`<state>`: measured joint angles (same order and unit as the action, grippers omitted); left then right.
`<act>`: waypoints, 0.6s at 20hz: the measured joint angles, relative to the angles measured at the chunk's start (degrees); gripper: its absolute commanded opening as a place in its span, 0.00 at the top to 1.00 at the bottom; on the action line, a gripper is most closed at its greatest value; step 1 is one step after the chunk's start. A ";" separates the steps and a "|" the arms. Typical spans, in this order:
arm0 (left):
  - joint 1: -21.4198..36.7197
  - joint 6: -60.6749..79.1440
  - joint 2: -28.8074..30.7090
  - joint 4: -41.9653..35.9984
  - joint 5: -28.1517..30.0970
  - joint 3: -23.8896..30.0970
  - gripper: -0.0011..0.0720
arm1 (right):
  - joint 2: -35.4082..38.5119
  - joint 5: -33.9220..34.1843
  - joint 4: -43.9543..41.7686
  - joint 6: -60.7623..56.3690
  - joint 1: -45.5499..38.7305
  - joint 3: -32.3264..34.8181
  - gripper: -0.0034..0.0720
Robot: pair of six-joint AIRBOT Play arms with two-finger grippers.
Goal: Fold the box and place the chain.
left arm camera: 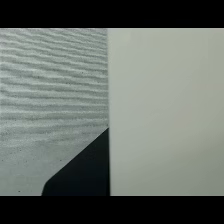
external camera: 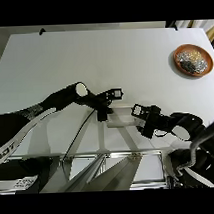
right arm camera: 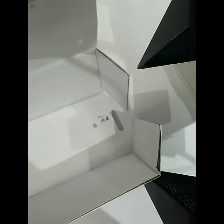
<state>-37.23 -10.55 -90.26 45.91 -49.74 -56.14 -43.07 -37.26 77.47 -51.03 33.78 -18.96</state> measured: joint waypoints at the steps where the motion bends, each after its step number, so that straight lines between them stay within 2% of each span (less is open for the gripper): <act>1: 0.00 0.00 0.00 0.00 0.00 0.00 0.97 | 0.00 0.61 -0.87 1.38 -0.70 0.00 0.04; 12: 0.02 0.00 0.00 0.00 0.00 0.00 0.97 | -1.75 3.56 -14.01 20.87 -7.50 0.00 0.04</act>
